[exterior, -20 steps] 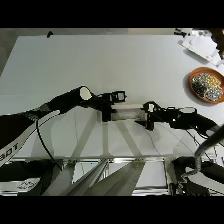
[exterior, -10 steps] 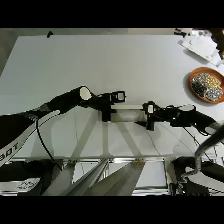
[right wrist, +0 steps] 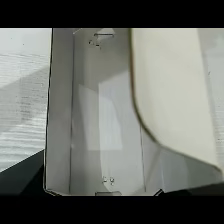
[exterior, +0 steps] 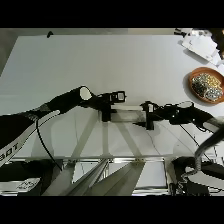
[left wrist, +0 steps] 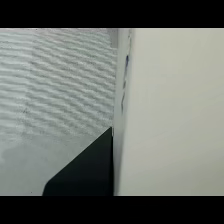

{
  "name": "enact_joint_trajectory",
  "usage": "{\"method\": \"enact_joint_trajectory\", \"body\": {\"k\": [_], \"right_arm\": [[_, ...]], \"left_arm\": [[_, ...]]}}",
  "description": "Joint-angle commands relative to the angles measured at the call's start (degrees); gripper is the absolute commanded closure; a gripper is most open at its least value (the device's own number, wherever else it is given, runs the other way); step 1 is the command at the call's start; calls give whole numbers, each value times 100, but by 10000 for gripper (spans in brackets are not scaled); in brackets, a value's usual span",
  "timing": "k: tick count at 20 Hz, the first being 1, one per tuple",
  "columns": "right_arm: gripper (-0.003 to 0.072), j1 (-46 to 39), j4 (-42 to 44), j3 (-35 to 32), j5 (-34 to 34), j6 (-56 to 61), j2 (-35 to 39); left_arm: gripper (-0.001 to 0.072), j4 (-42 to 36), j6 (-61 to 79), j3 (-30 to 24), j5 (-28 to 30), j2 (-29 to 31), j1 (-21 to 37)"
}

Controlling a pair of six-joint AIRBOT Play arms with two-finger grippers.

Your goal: Fold the box and place the chain.

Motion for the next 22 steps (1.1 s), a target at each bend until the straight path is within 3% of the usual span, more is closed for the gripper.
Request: {"method": "enact_joint_trajectory", "body": {"k": [1,22], "right_arm": [[109,-275,-575,52,55,361,-42],[109,-227,-542,227,24,442,-151]], "left_arm": [[698,0,-2,-2,4,4,0],[698,0,0,-2,4,4,0]]}}
